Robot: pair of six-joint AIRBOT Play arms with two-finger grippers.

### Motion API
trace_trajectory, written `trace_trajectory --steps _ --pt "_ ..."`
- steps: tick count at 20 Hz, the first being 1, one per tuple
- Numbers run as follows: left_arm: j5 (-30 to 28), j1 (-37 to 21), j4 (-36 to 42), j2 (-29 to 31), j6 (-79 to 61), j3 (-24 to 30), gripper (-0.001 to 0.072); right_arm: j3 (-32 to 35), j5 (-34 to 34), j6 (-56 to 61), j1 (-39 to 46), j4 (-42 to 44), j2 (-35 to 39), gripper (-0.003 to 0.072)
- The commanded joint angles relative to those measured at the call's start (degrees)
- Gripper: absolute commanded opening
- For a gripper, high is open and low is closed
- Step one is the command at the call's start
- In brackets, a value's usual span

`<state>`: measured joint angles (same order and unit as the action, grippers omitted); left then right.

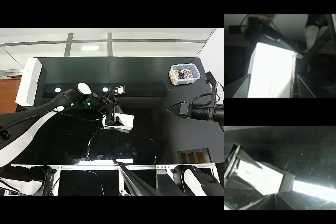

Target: Fold the box and place the chain.

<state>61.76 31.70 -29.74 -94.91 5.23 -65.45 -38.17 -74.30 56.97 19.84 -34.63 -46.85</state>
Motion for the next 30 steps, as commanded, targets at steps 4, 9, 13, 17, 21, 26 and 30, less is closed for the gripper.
trace_trajectory --steps 4,9,13,17,21,26,30 --pt "2.54 0.09 -4.76 0.0 0.11 -1.88 0.0702 0.0 -0.02 -0.09 0.04 0.04 0.04 0.0016" --pt "3.26 0.55 -10.25 -0.02 -0.96 -2.43 0.0702 0.0 -0.02 -0.09 0.04 0.04 0.02 0.0015" --pt "2.38 2.51 -16.76 -0.04 -0.96 -2.43 0.0703 0.0 -0.02 -0.09 0.04 0.04 0.02 0.0016" --pt "-3.52 5.68 -17.2 -0.04 0.63 -2.43 0.0702 0.0 -0.02 -0.09 0.04 0.07 0.04 0.0015" --pt "-6.82 9.16 -19.58 -0.04 1.42 -2.43 0.0697 0.0 -0.02 -0.07 0.04 0.04 0.04 0.0016" --pt "-7.17 8.68 -23.1 0.61 12.52 -2.75 0.0374 0.0 0.02 -0.07 0.04 0.04 0.04 0.0016" --pt "-7.87 6.47 -36.33 5.16 33.77 -5.07 0.0285 0.0 0.02 -0.04 0.04 0.07 0.04 0.0015"
